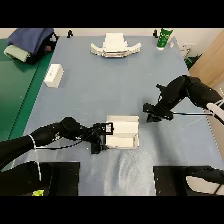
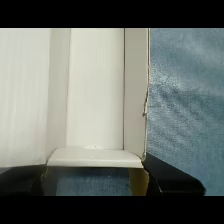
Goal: Fold the box.
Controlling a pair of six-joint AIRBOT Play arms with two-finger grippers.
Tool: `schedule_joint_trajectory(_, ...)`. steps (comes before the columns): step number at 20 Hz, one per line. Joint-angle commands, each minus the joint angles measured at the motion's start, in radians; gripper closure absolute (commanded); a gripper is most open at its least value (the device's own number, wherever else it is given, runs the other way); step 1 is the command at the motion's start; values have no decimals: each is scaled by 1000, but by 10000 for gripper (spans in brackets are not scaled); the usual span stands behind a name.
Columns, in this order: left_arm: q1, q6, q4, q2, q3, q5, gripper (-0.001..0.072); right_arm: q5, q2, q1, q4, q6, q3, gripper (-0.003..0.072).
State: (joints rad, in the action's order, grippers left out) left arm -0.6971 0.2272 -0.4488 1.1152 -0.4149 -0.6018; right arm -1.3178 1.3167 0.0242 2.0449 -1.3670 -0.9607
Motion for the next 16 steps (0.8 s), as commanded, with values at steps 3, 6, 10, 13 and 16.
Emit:
schedule_joint_trajectory(3,0,-1,0,1,0,0,182,-182,188,-90,398,-427,-10,687)
schedule_joint_trajectory(6,0,-1,0,1,0,0,182,-290,220,-41,406,-545,-10,687)
schedule_joint_trajectory(10,0,-1,0,1,0,0,182,-349,212,-11,414,-633,-20,687)
schedule_joint_trajectory(13,0,-1,0,1,0,0,182,-349,187,-4,410,-669,-19,687)
schedule_joint_trajectory(16,0,-1,0,1,0,0,182,-291,122,40,344,-702,-18,686)
